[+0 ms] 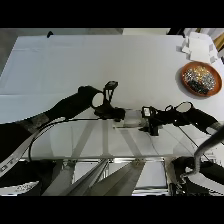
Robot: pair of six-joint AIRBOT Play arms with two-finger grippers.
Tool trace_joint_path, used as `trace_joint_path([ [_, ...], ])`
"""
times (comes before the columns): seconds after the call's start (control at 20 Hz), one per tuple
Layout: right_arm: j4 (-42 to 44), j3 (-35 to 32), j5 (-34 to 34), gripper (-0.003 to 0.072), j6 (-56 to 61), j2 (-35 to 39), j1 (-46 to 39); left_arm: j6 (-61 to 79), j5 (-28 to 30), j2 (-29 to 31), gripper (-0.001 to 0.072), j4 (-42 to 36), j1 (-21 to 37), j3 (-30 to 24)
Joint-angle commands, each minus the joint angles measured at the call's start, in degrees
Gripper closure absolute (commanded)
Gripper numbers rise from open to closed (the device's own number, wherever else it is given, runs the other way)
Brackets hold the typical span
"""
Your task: Fold the box and place the chain.
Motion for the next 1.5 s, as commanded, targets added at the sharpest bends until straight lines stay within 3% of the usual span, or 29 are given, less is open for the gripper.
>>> trace_joint_path([
  [0.0, 0.0, 0.0, 0.0, 0.028, 0.0, 0.0, 0.0, -8.0, -10.0, -3.7, 0.0222, 3.1, -1.5, 4.9],
  [0.15, 0.0, 0.0, 0.0, 0.028, 0.0, 0.0, 0.0, -12.2, -11.9, -6.0, 0.0225, 3.0, -2.9, 7.2],
  [0.25, 0.0, 0.0, 0.0, 0.028, 0.0, 0.0, 0.0, -13.2, -11.2, -6.3, 0.0321, 3.1, -3.5, 7.5],
  [0.35, 0.0, 0.0, 0.0, 0.028, 0.0, 0.0, 0.0, -14.4, -10.8, -6.3, 0.037, 3.2, -3.5, 7.5],
  [0.7, 0.0, 0.0, 0.0, 0.028, 0.0, 0.0, 0.0, -21.1, -9.6, -7.4, 0.0388, 3.8, -3.8, 7.5],
  [0.8, 0.0, 0.0, 0.0, 0.028, 0.0, 0.0, 0.0, -21.7, -9.6, -8.5, 0.0538, 3.9, -4.3, 7.5],
  [0.85, 0.0, 0.0, 0.0, 0.028, 0.0, 0.0, 0.0, -21.7, -9.7, -9.0, 0.0574, 3.9, -4.6, 7.5],
  [1.05, 0.0, 0.0, 0.0, 0.028, 0.0, 0.0, 0.0, -21.7, -9.7, -9.9, 0.0582, 3.9, -5.1, 7.5],
  [1.1, 0.0, 0.0, 0.0, 0.028, 0.0, 0.0, 0.0, -21.7, -9.7, -9.9, 0.0667, 4.0, -5.1, 7.5],
  [1.15, 0.0, 0.0, 0.0, 0.028, 0.0, 0.0, 0.0, -21.7, -9.7, -9.8, 0.0705, 4.3, -5.2, 7.5],
  [1.35, 0.0, 0.0, 0.0, 0.028, 0.0, 0.0, 0.0, -21.7, -9.7, -9.8, 0.0697, 4.5, -5.2, 7.5],
  [1.45, 0.0, 0.0, 0.0, 0.028, 0.0, 0.0, 0.0, -21.7, -9.7, -9.8, 0.0603, 4.5, -5.2, 7.5],
])
